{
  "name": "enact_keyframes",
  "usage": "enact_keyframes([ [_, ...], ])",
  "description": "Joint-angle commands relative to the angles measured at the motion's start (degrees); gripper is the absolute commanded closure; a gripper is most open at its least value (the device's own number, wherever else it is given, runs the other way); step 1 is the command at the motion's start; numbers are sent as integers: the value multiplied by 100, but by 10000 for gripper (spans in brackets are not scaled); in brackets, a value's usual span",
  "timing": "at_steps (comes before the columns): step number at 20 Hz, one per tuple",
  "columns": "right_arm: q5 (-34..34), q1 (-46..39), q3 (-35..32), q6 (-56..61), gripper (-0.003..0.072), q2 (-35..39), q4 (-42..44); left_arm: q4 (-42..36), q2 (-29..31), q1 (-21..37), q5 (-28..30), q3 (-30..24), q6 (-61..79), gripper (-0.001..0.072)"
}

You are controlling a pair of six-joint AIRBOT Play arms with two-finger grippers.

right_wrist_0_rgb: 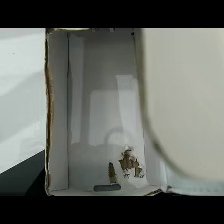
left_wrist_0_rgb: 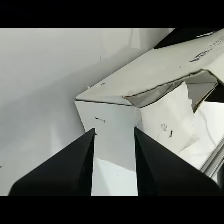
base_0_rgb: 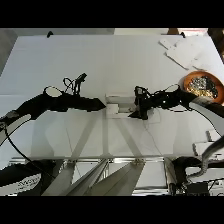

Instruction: Fold the box and place the chain.

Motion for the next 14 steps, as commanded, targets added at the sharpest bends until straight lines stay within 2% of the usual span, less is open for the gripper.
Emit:
enact_keyframes([
  [1, -9, 0, 0, -9, 167, 0, -44, 15, 107, 149, -4, -2, 0, 435],
  [14, -9, 0, 0, -7, 167, 0, -44, 131, 109, 22, -2, -2, 52, 430],
])
